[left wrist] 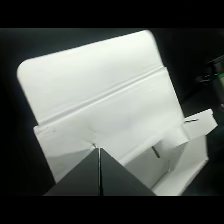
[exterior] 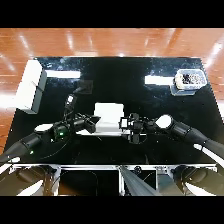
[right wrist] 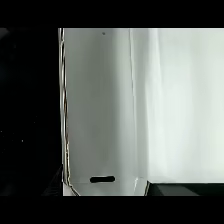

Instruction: Fold the box and place the chain.

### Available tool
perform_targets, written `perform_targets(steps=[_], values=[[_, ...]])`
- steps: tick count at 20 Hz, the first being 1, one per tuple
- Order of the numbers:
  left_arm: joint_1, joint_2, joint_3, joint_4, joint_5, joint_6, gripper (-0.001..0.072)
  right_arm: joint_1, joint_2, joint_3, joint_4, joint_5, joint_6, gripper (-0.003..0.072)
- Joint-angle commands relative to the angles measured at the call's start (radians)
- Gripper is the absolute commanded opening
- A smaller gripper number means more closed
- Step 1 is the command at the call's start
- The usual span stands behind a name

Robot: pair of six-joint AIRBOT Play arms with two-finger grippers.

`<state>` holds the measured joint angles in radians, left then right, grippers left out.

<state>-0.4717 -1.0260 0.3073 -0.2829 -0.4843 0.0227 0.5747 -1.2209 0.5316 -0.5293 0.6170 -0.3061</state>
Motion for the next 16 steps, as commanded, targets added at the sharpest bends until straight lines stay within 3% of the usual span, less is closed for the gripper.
perform_targets(steps=[1,4,8,9,10,11,14,16], values=[[0.035,0.083,0.013,0.132,-0.023,-0.040,0.0019,-0.001,0.000,0.000,0.001,0.000,0.000,0.0560],[0.137,0.219,0.013,0.352,-0.058,-0.114,0.0020,-0.001,0.000,0.000,0.000,0.000,0.000,0.0560],[0.386,0.379,0.013,0.724,-0.309,-0.246,0.0022,-0.001,0.000,0.000,0.000,0.000,0.000,0.0560],[0.451,0.394,0.013,0.777,-0.378,-0.237,0.0117,-0.001,0.000,0.000,0.000,0.000,0.000,0.0560],[0.501,0.392,0.013,0.820,-0.437,-0.227,0.0440,-0.001,-0.001,0.000,0.000,0.000,0.000,0.0560],[0.521,0.384,0.013,0.885,-0.467,-0.223,0.0632,-0.001,-0.001,0.000,0.000,0.000,0.000,0.0560],[0.487,0.339,0.008,1.158,-0.514,-0.111,0.0629,-0.001,-0.001,0.000,0.000,0.000,0.000,0.0560],[0.452,0.296,0.008,1.131,-0.472,-0.066,0.0629,-0.001,-0.002,0.000,0.000,0.000,0.000,0.0560]])
